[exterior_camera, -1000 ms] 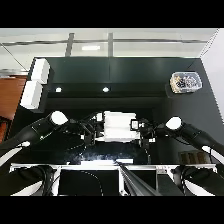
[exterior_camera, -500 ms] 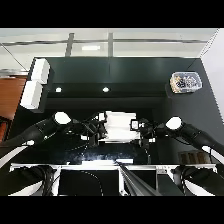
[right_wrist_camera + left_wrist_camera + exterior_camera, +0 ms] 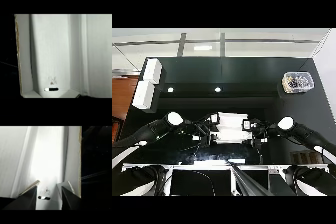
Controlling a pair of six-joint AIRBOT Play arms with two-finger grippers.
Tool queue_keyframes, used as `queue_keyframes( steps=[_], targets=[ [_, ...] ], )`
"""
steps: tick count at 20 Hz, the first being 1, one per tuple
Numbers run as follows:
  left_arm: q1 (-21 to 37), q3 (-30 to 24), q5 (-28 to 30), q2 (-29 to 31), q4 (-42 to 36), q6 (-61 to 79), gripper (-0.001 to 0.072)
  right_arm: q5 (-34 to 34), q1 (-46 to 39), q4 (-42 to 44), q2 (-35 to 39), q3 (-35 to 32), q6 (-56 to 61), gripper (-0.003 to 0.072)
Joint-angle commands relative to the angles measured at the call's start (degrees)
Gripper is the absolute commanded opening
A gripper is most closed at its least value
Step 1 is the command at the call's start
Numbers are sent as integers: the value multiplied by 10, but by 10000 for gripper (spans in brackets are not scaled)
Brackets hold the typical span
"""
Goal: Fold the box and place the chain.
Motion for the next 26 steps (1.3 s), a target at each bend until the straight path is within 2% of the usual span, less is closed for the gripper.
queue_keyframes(
  steps=[1,2,4,5,8,9,11,13,17,20,23,26],
  targets=[
    [0,1,3,1,7,-1,283,0,0,0,0,0,0,442],
    [0,1,3,1,6,-2,295,0,0,0,0,0,0,442],
    [0,1,4,1,6,-3,426,-1,0,0,0,0,1,442],
    [0,1,3,1,6,-3,422,-1,0,0,0,0,2,442],
    [0,1,3,5,7,-7,185,-1,0,0,0,0,1,442],
    [5,1,1,12,7,-15,32,-1,0,0,0,0,1,442],
    [33,1,-31,29,23,-66,27,-1,0,0,0,0,1,442],
    [80,1,-72,56,63,-130,25,-2,0,0,0,0,2,442],
    [214,1,-107,104,110,-394,26,-2,0,0,0,0,1,442],
    [321,-6,-143,104,140,-506,26,-2,0,0,0,0,1,442],
    [412,-26,-160,96,167,-733,26,-2,0,0,0,0,1,442],
    [456,-33,-239,68,174,-750,27,-2,0,0,0,0,1,442]
  ],
)
